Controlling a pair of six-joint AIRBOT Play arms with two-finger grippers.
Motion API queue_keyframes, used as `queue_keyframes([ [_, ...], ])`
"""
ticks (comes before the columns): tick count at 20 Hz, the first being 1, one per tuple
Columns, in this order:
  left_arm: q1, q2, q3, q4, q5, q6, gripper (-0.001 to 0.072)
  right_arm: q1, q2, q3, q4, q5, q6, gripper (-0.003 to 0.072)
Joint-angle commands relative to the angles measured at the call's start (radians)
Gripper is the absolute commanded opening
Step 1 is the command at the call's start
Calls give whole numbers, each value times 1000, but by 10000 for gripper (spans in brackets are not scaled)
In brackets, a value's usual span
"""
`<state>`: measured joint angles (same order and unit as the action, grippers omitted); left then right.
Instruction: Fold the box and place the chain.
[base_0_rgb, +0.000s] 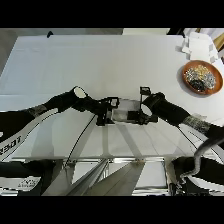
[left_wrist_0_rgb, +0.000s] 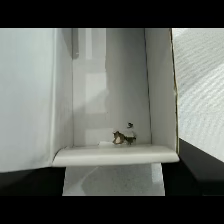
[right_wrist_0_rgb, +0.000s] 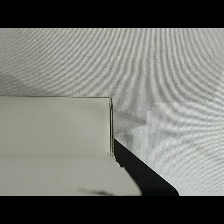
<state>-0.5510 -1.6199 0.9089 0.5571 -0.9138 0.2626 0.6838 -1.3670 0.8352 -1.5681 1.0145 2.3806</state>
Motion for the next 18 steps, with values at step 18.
queue_keyframes([
  [18,1,1,0,0,1,0,391,7,3,0,-26,-27,-7,207],
])
